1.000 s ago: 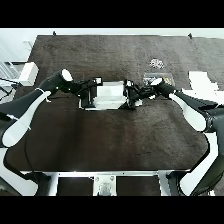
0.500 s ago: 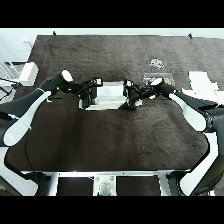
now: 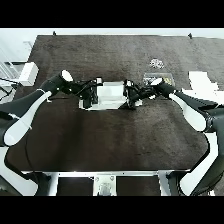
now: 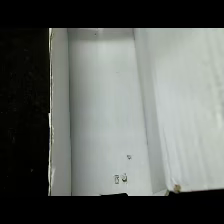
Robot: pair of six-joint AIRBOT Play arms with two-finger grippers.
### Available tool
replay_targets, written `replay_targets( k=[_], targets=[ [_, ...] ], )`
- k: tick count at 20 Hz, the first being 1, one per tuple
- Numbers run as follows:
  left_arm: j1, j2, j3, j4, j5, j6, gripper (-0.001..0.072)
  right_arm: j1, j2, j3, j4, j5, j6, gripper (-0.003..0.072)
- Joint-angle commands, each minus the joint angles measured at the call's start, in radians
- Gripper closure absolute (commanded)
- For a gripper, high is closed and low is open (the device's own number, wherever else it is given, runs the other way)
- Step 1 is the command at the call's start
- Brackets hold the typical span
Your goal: Fold the box and place the chain.
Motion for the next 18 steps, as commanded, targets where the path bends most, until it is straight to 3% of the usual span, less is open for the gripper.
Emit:
replay_targets(
  k=[1, 5, 9, 10, 11, 12, 18],
  targets=[
    [-0.001, -0.002, -0.008, -0.076, 0.008, 0.046, 0.0561, 0.001, 0.000, 0.000, 0.000, 0.000, 0.000, 0.0103],
    [-0.019, -0.030, -0.010, -0.094, -0.004, 0.065, 0.0560, 0.001, 0.000, 0.000, 0.000, 0.000, 0.000, 0.0102],
    [-0.037, -0.038, -0.010, -0.108, 0.076, 0.072, 0.0558, 0.001, 0.000, 0.000, 0.000, 0.000, 0.000, 0.0102],
    [-0.037, -0.038, -0.010, -0.106, 0.077, 0.072, 0.0534, 0.001, 0.000, 0.000, 0.000, 0.000, 0.000, 0.0103],
    [-0.037, -0.038, -0.010, -0.106, 0.077, 0.070, 0.0309, 0.001, 0.000, 0.000, 0.000, 0.000, 0.000, 0.0102],
    [-0.037, -0.038, -0.010, -0.106, 0.081, 0.067, 0.0222, 0.001, 0.000, 0.000, 0.000, 0.000, 0.000, 0.0103],
    [-0.035, -0.037, -0.010, -0.086, 0.074, 0.044, 0.0214, 0.001, 0.000, 0.000, 0.000, 0.000, 0.000, 0.0103]
  ],
)
